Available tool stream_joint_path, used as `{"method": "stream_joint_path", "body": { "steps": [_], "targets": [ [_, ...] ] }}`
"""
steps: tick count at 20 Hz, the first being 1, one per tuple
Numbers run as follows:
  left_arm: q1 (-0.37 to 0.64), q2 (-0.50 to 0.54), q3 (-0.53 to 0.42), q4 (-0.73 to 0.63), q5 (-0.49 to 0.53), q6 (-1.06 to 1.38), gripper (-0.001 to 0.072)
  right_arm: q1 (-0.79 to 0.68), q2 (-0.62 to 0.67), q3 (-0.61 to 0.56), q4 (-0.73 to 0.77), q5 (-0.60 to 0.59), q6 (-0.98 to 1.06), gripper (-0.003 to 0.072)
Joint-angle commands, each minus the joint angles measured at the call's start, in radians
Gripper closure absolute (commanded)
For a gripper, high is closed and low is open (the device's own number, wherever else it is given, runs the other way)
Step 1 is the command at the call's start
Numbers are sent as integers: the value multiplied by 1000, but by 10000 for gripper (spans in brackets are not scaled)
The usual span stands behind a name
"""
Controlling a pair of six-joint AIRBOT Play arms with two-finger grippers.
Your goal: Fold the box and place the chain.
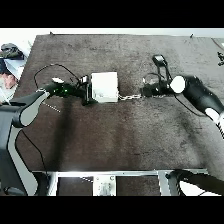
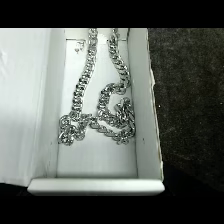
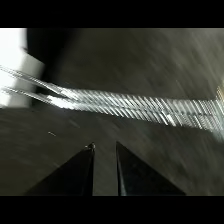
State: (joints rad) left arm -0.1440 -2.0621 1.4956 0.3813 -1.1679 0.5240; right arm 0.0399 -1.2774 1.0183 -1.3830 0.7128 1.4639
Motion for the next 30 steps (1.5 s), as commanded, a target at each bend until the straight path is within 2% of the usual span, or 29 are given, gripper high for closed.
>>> {"method": "stream_joint_path", "body": {
  "steps": [1, 2, 3, 4, 12, 15, 21, 23, 24, 25, 26, 30],
  "targets": [
    [0, -1, 0, 0, 0, 0, 243, -72, 62, -214, 0, -190, 150, 476],
    [0, -1, 0, 1, 0, 0, 242, -82, 52, -243, 6, -240, 191, 302],
    [0, -1, 0, 0, 0, 0, 242, -89, 35, -262, 32, -293, 207, 252],
    [0, -1, 0, 0, 0, 0, 243, -89, 15, -266, 45, -332, 207, 325],
    [0, -1, 0, 0, 0, 0, 243, -87, -184, -264, 304, -645, 220, 323],
    [0, 0, 0, 0, 0, 0, 243, -87, -220, -233, 327, -676, 220, 323],
    [0, 0, 0, 0, 0, 0, 243, -56, -323, -94, 364, -671, 221, 329],
    [0, -1, 0, 0, 0, 0, 242, -50, -352, -80, 388, -668, 265, 474],
    [0, -1, 0, 0, 0, 0, 242, -50, -358, -80, 389, -668, 285, 479],
    [0, -1, 0, 0, 0, 0, 243, -50, -358, -80, 389, -668, 286, 615],
    [0, -1, 0, 0, 0, 0, 242, -50, -357, -80, 389, -668, 287, 703],
    [0, -1, 0, 0, 0, 0, 242, -33, -304, -80, 384, -666, 283, 703]
  ]
}}
